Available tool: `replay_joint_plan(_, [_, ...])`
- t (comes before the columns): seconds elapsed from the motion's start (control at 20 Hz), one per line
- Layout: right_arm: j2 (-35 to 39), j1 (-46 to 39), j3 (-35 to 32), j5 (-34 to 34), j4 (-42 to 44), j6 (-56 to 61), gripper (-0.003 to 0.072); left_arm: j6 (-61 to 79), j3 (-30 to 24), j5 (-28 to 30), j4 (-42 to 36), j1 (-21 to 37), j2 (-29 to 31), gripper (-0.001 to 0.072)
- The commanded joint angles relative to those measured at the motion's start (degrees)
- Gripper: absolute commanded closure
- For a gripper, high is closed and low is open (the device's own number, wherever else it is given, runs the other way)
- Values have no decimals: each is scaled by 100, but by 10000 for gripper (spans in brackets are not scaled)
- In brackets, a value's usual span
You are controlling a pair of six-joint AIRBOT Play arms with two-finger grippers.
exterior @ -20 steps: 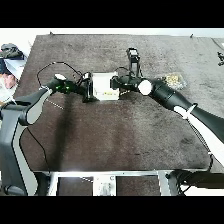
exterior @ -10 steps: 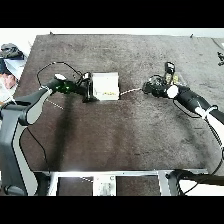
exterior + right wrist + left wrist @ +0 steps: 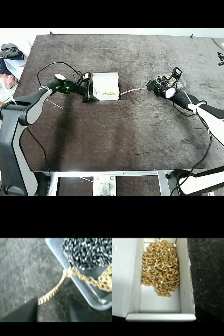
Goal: Fold the box and place the chain.
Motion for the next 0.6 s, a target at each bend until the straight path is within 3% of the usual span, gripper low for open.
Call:
replay_joint_plan(0.0, [-398, -15, 267, -136, 299, 13, 421, 0, 2, 2, 2, 2, 0, 345])
replay_joint_plan(0.1, [-470, 37, 317, -138, 365, -2, 467, 0, 2, 2, 2, 2, 0, 345])
replay_joint_plan(0.15, [-428, 70, 317, -127, 367, -35, 705, 0, 2, 2, 2, 2, 0, 345])
replay_joint_plan(0.3, [20, 306, 304, -90, 186, -59, 702, 0, 2, 0, 4, 2, 0, 345])
replay_joint_plan(0.55, [1429, 905, 297, 225, -472, -57, 702, 0, 2, 0, 2, 2, 0, 345])
